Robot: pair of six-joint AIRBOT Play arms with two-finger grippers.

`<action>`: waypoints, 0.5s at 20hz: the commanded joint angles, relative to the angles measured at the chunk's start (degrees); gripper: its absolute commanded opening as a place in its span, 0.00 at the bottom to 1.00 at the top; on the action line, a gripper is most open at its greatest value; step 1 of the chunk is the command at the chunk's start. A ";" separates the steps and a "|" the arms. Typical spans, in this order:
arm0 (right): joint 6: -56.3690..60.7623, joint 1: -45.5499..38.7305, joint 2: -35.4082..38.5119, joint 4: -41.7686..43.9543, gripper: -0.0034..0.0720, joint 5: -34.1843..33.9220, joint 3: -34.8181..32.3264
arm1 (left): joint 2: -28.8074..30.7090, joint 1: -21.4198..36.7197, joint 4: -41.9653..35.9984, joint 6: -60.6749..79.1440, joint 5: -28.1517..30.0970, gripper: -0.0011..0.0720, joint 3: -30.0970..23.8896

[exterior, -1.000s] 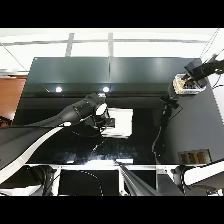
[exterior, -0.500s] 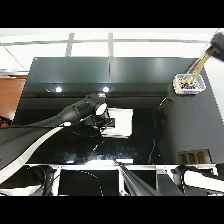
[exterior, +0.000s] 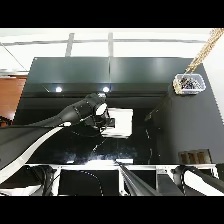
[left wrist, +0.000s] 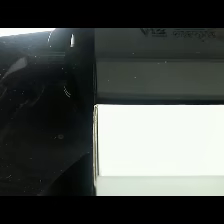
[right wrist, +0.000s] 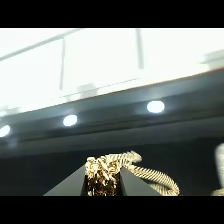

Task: Fold the box and place the chain.

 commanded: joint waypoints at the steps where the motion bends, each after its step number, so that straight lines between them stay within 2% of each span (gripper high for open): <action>1: -3.61 3.21 3.08 5.66 0.05 2.97 -0.22 | 0.02 0.04 0.02 0.02 0.02 0.06 0.00; 10: -7.15 18.56 5.88 5.07 0.05 5.88 -2.36 | 0.02 0.04 0.02 0.02 0.00 0.06 0.00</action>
